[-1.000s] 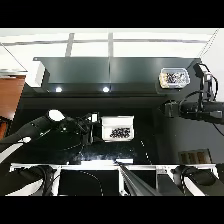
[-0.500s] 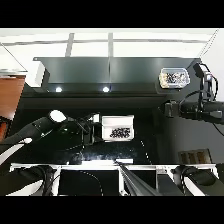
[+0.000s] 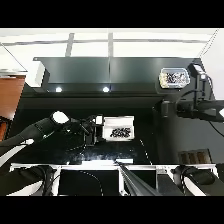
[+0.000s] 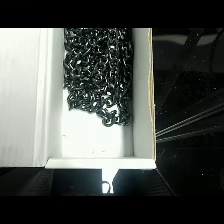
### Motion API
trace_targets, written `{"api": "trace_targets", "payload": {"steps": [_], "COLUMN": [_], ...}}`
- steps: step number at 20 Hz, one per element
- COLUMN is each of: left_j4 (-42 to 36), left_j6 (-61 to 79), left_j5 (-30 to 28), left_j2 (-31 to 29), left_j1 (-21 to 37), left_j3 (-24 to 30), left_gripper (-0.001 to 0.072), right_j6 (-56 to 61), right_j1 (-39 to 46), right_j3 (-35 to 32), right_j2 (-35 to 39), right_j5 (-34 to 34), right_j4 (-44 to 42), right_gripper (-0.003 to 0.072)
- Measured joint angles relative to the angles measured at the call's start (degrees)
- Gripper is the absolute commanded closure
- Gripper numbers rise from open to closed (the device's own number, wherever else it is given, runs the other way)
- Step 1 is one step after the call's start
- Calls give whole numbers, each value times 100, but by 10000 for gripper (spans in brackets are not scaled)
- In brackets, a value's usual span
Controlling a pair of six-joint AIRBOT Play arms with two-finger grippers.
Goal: Fold the box and place the chain.
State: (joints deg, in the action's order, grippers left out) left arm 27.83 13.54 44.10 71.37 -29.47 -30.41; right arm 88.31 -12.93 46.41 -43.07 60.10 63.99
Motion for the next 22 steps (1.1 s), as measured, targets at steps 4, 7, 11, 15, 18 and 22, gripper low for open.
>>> {"api": "trace_targets", "payload": {"steps": [4,7,11,15,18,22], "left_j4": [7,13,15,15,15,15], "left_j6": [-4,-7,-9,-9,-9,-9], "left_j5": [-20,-31,-39,-42,-44,-44], "left_j2": [0,0,0,0,0,0], "left_j1": [-7,-7,-7,-7,-7,-7], "left_j3": [0,0,0,0,0,0], "left_gripper": [343,342,343,343,343,343], "right_j6": [-1014,-2551,-4345,-5692,-6293,-6610], "right_j1": [-136,-177,-264,-308,-330,-553], "right_j3": [146,304,393,472,568,612], "right_j2": [-1008,-1912,-2658,-2861,-2907,-2929], "right_j5": [-557,-592,9,483,791,1038], "right_j4": [-992,-1974,-2627,-2780,-2822,-2542], "right_gripper": [-34,-34,-34,-34,-34,-34]}}
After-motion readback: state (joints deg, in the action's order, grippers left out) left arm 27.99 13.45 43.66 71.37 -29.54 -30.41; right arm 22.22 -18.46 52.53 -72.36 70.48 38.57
